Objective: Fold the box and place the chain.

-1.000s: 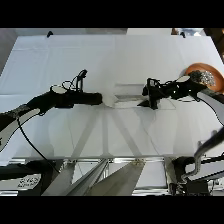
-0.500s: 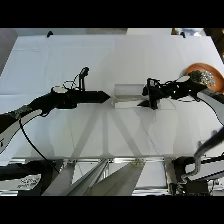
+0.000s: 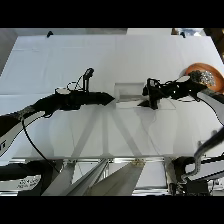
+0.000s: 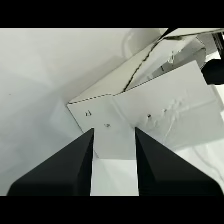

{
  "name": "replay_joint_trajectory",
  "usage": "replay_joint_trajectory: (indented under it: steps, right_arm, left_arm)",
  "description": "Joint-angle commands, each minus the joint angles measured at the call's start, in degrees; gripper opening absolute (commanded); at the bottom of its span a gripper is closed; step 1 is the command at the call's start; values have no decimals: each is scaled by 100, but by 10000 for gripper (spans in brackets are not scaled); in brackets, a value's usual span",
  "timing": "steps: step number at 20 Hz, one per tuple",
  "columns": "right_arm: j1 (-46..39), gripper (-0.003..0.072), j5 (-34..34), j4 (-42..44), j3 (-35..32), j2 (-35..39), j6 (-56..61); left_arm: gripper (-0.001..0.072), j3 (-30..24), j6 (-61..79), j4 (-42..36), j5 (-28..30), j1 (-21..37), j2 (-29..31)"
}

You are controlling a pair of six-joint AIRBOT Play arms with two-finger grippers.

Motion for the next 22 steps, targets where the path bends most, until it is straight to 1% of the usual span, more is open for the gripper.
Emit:
replay_joint_trajectory:
  steps: [1,3,7,8,10,12,15,22]
  right_arm:
    - [-2,404,2,9,0,-2,4]
    - [0,404,2,9,0,-2,4]
    - [0,404,2,9,0,-2,4]
    - [0,404,2,9,0,-2,4]
    - [0,404,2,9,0,-2,4]
    - [0,404,2,9,0,-2,4]
    - [0,404,2,9,0,-2,4]
    - [0,404,2,9,0,-2,2]
  left_arm:
    - [307,0,280,-186,-17,-46,-7]
    - [294,-2,308,-212,-17,-46,-4]
    - [296,0,306,-216,20,-46,-4]
    - [300,0,306,-216,31,-48,-4]
    - [368,0,286,-219,57,-48,-4]
    - [369,0,269,-286,85,-48,-7]
    - [374,11,269,-645,85,-48,-17]
    - [378,146,4,-614,339,-160,-70]
